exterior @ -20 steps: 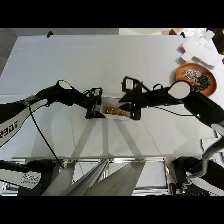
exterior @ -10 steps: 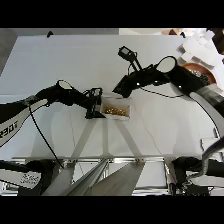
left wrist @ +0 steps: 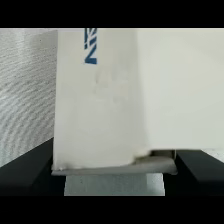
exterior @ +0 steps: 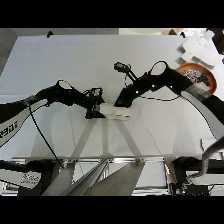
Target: Fold the box and place the chain.
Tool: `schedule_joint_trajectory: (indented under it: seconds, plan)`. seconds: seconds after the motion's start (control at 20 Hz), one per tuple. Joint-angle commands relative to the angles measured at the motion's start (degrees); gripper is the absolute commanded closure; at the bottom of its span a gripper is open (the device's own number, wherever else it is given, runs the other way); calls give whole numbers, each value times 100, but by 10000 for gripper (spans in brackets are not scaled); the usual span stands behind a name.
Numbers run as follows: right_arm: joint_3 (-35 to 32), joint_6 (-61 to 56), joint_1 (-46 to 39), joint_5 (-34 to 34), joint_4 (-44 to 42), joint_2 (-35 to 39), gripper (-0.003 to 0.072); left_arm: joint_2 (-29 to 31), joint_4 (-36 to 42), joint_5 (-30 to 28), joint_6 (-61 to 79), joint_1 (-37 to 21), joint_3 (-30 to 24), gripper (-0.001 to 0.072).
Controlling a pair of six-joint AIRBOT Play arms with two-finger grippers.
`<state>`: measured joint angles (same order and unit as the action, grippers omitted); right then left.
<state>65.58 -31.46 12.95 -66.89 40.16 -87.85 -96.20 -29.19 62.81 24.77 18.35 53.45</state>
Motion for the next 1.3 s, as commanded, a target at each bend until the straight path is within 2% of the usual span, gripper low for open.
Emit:
schedule_joint_trajectory:
  seconds: [0.0,0.15,0.3,0.35,0.45,0.5,0.6,0.7,0.8,1.2,1.25]
  plan:
    - [-828,826,63,931,26,619,366,2,0,0,2,-4,0,432]
    - [-1543,1561,177,1744,28,1261,344,2,0,0,2,-4,0,432]
    - [-1709,1659,319,1884,31,1554,340,2,-2,-2,2,-4,0,432]
    - [-1709,1687,382,1945,31,1598,295,2,0,0,2,-4,0,432]
    - [-1709,2004,518,2175,37,1617,122,2,0,0,2,-4,0,432]
    - [-1709,2122,584,2315,61,1617,114,2,0,0,0,-4,0,432]
    - [-1709,2149,706,2647,63,1617,116,2,0,-2,2,-4,0,432]
    - [-1709,2146,789,2916,175,1617,172,2,0,0,2,-4,0,432]
    - [-1729,2142,841,3073,457,1617,172,2,0,0,2,-4,0,432]
    - [-1954,2083,970,3071,612,1617,175,2,0,-2,2,-4,0,432]
    - [-1954,2083,984,3095,629,1617,234,2,-2,0,2,-4,0,432]
